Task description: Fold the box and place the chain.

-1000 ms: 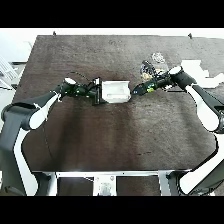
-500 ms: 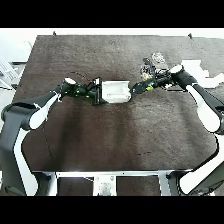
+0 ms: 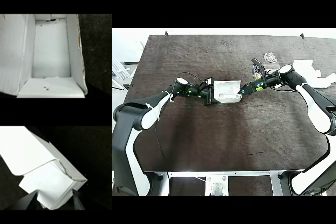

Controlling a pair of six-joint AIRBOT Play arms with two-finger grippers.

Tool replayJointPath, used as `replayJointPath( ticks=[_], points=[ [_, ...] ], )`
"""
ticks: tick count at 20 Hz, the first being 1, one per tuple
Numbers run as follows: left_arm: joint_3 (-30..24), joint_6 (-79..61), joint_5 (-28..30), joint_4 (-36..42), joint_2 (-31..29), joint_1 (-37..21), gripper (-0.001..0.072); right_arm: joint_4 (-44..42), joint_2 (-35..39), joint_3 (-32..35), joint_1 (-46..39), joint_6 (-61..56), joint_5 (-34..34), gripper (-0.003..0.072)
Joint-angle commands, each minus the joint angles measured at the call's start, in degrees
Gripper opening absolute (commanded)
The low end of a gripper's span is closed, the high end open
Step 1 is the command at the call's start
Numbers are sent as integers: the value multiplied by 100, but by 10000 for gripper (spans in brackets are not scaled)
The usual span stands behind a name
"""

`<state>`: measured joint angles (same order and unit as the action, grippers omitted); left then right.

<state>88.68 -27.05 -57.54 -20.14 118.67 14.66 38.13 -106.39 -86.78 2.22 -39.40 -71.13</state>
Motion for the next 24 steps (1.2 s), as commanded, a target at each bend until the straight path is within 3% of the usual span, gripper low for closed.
replayJointPath(
  ticks=[1, 12, 24],
  points=[
    [4, 0, 2, 0, 2, 0, 351, 70, 4, -42, 15, -251, -9, 528],
    [4, 0, 2, 0, 2, 0, 351, 1355, 4, -466, 417, -1467, -44, 526],
    [4, 0, 2, 0, 2, 0, 351, 1585, 4, -645, 715, -2024, 118, 522]
  ],
)
